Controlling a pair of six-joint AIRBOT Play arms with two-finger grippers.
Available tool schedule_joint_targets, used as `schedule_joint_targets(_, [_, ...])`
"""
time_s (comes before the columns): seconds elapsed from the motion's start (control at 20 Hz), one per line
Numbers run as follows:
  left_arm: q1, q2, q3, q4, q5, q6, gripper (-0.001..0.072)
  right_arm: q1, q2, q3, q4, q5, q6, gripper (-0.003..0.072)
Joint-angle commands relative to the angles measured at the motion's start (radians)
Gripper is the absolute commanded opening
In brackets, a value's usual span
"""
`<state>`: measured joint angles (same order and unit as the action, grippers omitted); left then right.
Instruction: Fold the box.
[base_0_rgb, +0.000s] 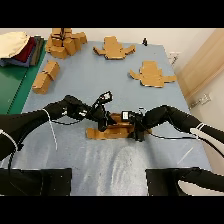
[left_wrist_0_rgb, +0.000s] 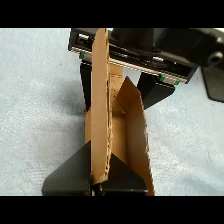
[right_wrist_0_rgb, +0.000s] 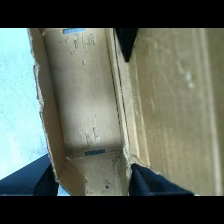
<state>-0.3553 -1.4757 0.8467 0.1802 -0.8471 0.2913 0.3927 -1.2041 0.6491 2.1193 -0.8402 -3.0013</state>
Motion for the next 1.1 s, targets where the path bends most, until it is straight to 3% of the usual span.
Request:
schedule_joint_targets(0.0, [0.000, 0.000, 0.000, 0.000, 0.000, 0.000, 0.0014, 0.001, 0.000, 0.000, 0.001, -0.006, 0.000, 0.0518])
schedule_joint_targets(0.65, [0.001, 0.000, 0.000, 0.000, 0.000, -0.031, 0.0018, 0.000, 0.000, 0.000, 0.001, -0.006, 0.000, 0.0518])
schedule_joint_targets(0.7, [0.001, 0.000, 0.000, 0.000, 0.000, -0.030, 0.0159, 0.000, 0.000, 0.000, 0.001, -0.006, 0.000, 0.0518])
schedule_joint_targets(0.75, [0.002, 0.000, 0.000, 0.000, -0.002, -0.031, 0.0421, 0.000, 0.000, 0.000, 0.001, -0.006, 0.000, 0.0518])
schedule_joint_targets(0.8, [0.002, 0.002, 0.000, 0.000, 0.000, -0.034, 0.0543, 0.000, 0.000, 0.000, 0.001, -0.006, 0.000, 0.0518])
schedule_joint_targets(0.95, [0.009, 0.025, 0.000, 0.027, 0.001, -0.079, 0.0543, 0.000, 0.000, 0.000, 0.001, -0.006, 0.000, 0.0518])
schedule_joint_targets(1.05, [0.042, 0.074, 0.000, 0.121, 0.003, -0.190, 0.0545, 0.000, 0.000, 0.000, 0.000, -0.006, 0.000, 0.0518])
